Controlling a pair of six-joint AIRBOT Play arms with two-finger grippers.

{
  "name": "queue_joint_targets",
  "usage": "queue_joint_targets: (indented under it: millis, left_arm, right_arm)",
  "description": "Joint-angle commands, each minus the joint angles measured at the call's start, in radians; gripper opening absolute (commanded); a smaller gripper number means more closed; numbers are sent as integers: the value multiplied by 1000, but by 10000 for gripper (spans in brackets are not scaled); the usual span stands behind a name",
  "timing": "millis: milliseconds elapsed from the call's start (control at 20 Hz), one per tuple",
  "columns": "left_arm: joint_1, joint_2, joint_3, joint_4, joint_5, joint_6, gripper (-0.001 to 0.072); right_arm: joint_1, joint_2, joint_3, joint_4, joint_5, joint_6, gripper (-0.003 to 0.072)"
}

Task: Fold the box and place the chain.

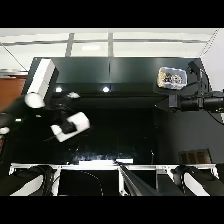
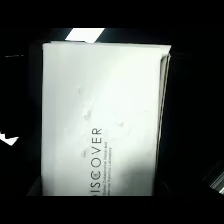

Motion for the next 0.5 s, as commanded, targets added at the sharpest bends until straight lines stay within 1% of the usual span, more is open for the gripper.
queue_joint_targets:
  millis: [0,100,200,300,350,450]
  left_arm:
    - [391,111,-31,14,-5,-80,276]
    - [535,109,-30,21,42,-96,276]
    - [632,109,-18,83,93,-82,277]
    - [689,109,19,135,147,-82,289]
    - [706,108,34,138,194,-81,288]
    - [713,90,52,137,325,-81,288]
  right_arm:
    - [0,0,0,0,-39,-15,18]
    - [0,0,0,1,-51,-15,18]
    - [0,0,0,1,-40,-14,18]
    - [0,0,0,1,-32,-14,18]
    - [0,0,0,2,-29,-13,18]
    - [0,0,0,4,-24,-1,18]
